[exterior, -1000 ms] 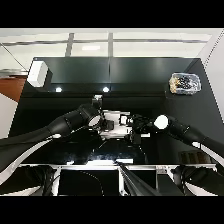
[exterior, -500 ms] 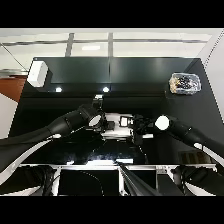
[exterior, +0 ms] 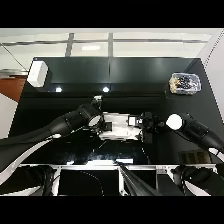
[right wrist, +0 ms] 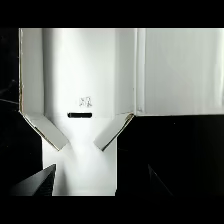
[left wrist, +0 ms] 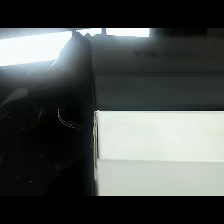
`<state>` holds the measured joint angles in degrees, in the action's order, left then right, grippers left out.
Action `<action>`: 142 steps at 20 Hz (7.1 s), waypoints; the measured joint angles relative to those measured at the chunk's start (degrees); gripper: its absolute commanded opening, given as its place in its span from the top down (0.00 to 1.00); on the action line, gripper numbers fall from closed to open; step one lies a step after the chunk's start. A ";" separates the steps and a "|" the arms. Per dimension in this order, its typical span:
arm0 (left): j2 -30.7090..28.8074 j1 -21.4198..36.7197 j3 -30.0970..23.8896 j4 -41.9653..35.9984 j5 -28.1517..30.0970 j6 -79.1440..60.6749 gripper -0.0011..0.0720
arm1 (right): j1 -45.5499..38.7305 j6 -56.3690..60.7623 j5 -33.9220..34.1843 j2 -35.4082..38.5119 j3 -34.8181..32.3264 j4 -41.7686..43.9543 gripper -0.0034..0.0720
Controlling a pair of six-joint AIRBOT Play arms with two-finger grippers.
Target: Fold the box and place the chain.
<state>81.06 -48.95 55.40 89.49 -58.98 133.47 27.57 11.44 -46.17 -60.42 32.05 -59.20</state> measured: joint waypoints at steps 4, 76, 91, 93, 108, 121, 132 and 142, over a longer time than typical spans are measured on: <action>0.00 0.00 0.00 0.20 0.33 0.04 0.95 | -0.24 -2.86 -0.79 -1.14 0.00 5.49 0.23; 0.00 -0.04 0.00 0.00 0.15 0.02 0.95 | -18.38 46.58 -20.76 -6.93 -2.29 30.08 0.17; 0.00 -0.02 0.00 0.02 -0.20 0.15 0.95 | 2.67 74.34 -2.25 -7.15 5.60 12.44 0.42; 0.00 -0.02 0.00 0.02 -0.22 0.13 0.95 | 5.35 80.76 -2.10 -7.34 7.91 5.75 0.42; 0.00 -0.04 0.00 -0.09 -0.20 0.17 0.95 | 16.33 112.06 -11.50 -14.32 18.12 -20.68 0.56; 0.00 -0.04 0.00 -0.61 -0.20 0.02 0.95 | 16.52 123.30 -14.34 -19.08 21.11 -21.44 0.63; -0.02 -0.04 0.02 -0.52 0.11 0.00 0.95 | 16.59 123.60 -15.15 -20.52 22.60 -21.90 0.89; 0.00 -0.04 -0.04 -0.61 -0.59 0.20 0.95 | 16.57 123.30 -15.32 -20.52 23.39 -21.44 0.61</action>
<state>81.06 -48.99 55.35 88.88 -59.57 133.67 44.14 134.74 -61.49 -80.95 55.44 -80.64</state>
